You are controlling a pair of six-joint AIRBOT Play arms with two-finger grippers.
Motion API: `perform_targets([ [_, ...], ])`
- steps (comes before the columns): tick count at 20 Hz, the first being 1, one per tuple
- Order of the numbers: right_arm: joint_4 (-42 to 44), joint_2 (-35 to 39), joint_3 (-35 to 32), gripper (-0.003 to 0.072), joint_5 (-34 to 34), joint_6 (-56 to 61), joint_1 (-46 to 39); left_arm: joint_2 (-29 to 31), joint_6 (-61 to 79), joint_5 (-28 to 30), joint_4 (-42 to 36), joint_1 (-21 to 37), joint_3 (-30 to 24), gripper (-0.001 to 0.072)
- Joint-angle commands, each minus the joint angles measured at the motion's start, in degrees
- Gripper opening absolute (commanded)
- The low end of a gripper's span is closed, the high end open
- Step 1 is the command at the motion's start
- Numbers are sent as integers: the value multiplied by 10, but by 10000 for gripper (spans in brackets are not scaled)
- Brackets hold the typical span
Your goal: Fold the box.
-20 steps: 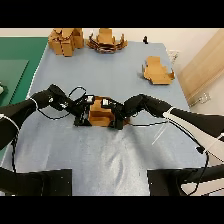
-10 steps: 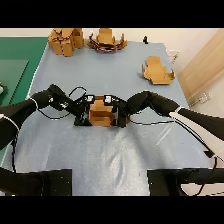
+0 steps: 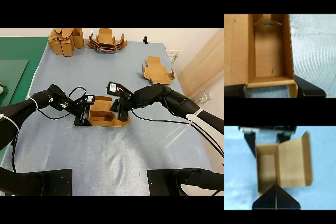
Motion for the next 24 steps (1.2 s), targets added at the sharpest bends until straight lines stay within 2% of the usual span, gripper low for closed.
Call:
perform_targets([
  [1,26,-23,28,8,98,42,18,0,0,3,1,0,0,226],
  [5,4,-159,152,7,30,123,7,0,0,2,1,0,0,225],
  [6,-13,-191,190,7,-2,153,2,0,0,2,1,0,0,225],
  [9,-19,-265,275,7,-158,201,-21,0,0,1,1,0,0,226],
  [10,-20,-286,292,7,-202,217,-28,0,0,2,1,0,0,225],
  [12,-20,-313,301,7,-244,221,-37,0,0,2,1,0,0,225],
  [24,-23,-334,324,7,-242,219,-37,0,-1,5,1,0,0,226],
])
